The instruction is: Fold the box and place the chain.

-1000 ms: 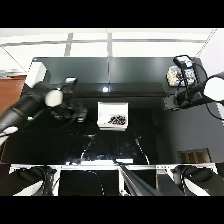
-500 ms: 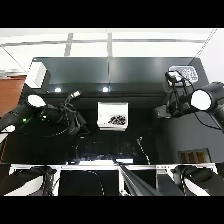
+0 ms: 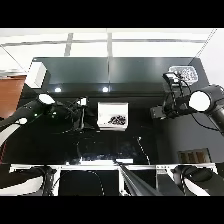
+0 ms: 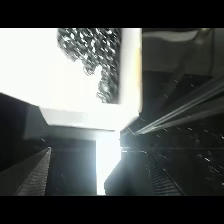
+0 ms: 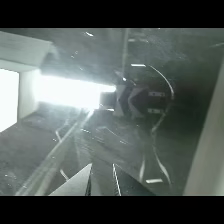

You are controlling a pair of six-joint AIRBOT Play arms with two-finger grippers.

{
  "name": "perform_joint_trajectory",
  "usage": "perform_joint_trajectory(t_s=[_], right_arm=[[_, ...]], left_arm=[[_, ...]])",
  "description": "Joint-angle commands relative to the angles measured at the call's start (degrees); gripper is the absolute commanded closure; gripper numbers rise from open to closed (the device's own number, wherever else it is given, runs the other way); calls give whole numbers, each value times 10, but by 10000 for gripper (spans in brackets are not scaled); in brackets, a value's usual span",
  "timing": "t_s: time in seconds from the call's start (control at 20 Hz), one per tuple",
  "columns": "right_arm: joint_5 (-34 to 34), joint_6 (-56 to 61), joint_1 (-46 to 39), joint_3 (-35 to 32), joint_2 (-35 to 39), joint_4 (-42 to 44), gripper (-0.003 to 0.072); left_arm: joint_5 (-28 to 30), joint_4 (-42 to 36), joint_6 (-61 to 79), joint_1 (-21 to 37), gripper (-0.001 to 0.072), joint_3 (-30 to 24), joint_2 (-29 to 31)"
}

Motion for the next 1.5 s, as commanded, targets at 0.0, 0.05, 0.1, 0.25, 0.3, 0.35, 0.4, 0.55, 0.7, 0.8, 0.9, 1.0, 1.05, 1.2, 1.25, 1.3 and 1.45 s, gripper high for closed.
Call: perform_joint_trajectory(t_s=[0.0, 0.05, 0.1, 0.25, 0.3, 0.35, 0.4, 0.55, 0.7, 0.8, 0.9, 1.0, 1.05, 1.2, 1.25, 1.3, 1.45], right_arm=[[-13, 0, 0, 0, 0, 17, 519], [-13, 0, 0, 0, 0, 17, 519], [-15, 0, 0, 0, 0, 17, 519], [-24, 0, 0, 0, 0, 17, 519], [-25, 0, 0, 0, 0, 17, 519], [-25, 0, 0, 0, 0, 17, 519], [-25, 0, 0, 0, 0, 17, 519], [-35, 0, 0, 0, 0, 17, 519], [-57, 0, 0, -1, -2, 20, 520], [-90, 0, 0, -1, -7, 23, 520], [-160, 0, 0, -1, -21, 52, 517], [-259, -4, 0, -1, -51, 129, 1], [-313, -26, 0, -1, -73, 179, -14], [-403, -133, 15, 3, -145, 315, -14], [-404, -185, 30, 6, -167, 334, -14], [-400, -234, 45, 6, -181, 334, -14], [-349, -377, 64, 14, -181, 296, -13]], left_arm=[[20, -39, 19, -15, -6, 13, -18], [25, -33, 18, -23, -6, 13, -19], [26, -23, 17, -28, -6, 14, -19], [64, -19, -12, -41, -5, 14, -18], [70, -18, -16, -46, -5, 15, -19], [70, -17, -12, -51, -5, 16, -19], [71, -11, -10, -59, -5, 17, -20], [89, -11, -10, -80, -4, 19, -21], [101, -10, -8, -94, -2, 19, -21], [99, -10, -6, -94, 90, 19, -21], [99, -10, -6, -94, 311, 19, -21], [99, -10, -6, -94, 314, 19, -21], [99, -10, -6, -94, 314, 19, -21], [99, -11, -6, -94, 314, 19, -21], [100, -11, -6, -94, 314, 19, -21], [100, -11, -6, -94, 313, 19, -21], [100, -11, -6, -94, 313, 19, -21]])
